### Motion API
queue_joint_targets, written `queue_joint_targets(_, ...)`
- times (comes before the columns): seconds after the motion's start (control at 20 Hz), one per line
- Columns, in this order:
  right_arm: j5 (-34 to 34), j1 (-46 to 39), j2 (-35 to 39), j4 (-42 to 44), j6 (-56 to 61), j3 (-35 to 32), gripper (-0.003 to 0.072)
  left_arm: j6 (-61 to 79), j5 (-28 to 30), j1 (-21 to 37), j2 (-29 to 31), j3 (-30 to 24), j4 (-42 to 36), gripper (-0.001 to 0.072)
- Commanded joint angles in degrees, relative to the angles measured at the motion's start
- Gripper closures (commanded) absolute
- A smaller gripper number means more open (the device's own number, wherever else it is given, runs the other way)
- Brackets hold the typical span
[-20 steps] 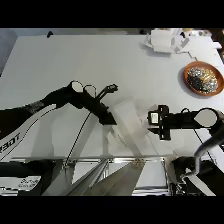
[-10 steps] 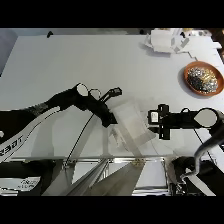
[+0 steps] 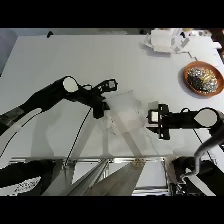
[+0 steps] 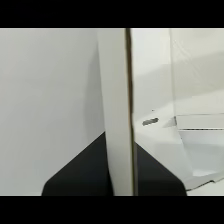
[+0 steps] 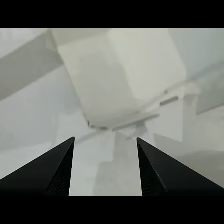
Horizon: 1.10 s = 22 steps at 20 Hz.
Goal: Fold the box and place the chain.
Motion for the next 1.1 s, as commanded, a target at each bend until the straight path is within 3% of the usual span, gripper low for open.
queue_joint_targets(0.0, -0.1, 0.0, 0.0, 1.0, 0.1, 0.0, 0.0285, -0.3, -0.3, 0.2, 2.0, 1.2, 8.9, 0.0706)
queue_joint_targets(0.35, -0.2, 0.0, 0.0, 0.9, 0.8, 0.0, 0.0283, 0.1, 0.2, -4.0, 0.4, 1.2, 14.6, 0.0705)
queue_joint_targets(0.55, -0.1, 0.0, 0.0, 0.9, 0.9, 0.0, 0.0283, 0.0, 4.1, -5.3, -2.3, 1.2, 12.9, 0.0703)
queue_joint_targets(1.05, -0.1, 0.1, 0.0, 1.0, 0.8, 0.0, 0.0284, -0.1, 3.6, -5.3, -2.3, 1.2, 12.7, 0.0695)
